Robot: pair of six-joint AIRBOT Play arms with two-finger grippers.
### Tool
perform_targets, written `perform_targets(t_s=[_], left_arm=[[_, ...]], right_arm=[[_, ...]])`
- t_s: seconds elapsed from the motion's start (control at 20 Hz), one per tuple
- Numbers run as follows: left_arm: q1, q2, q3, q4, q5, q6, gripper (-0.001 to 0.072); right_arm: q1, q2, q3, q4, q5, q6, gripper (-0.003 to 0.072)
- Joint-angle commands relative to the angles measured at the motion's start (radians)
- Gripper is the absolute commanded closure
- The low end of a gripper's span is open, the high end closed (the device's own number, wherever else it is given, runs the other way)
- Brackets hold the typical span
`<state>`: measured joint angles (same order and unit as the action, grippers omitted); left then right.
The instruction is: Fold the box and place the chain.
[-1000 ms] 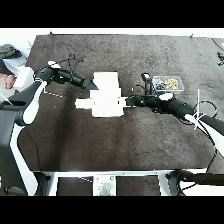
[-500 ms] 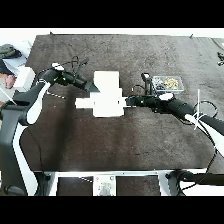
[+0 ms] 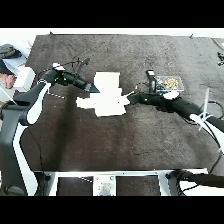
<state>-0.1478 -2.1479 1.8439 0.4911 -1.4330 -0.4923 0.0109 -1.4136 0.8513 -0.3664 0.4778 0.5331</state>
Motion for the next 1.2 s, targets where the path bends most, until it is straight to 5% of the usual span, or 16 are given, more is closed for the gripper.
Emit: perform_targets(t_s=[0.0, 0.25, 0.9, 1.15], left_arm=[[0.001, 0.0, 0.001, 0.003, 0.0, 0.299, 0.0699], [0.008, 0.002, 0.001, -0.002, -0.018, 0.656, 0.0703], [0.068, 0.006, -0.131, -0.155, 0.105, 0.868, 0.0705], [0.049, 0.005, -0.135, -0.036, 0.109, 0.89, 0.0704]], right_arm=[[-0.07, 0.075, 0.0, -0.02, 0.003, 0.001, 0.0305], [-0.078, 0.086, -0.003, -0.078, 0.019, 0.009, 0.0305], [-0.015, 0.083, -0.003, -0.084, -0.031, 0.008, 0.0305], [-0.014, 0.083, -0.003, -0.083, -0.041, 0.009, 0.0305]])
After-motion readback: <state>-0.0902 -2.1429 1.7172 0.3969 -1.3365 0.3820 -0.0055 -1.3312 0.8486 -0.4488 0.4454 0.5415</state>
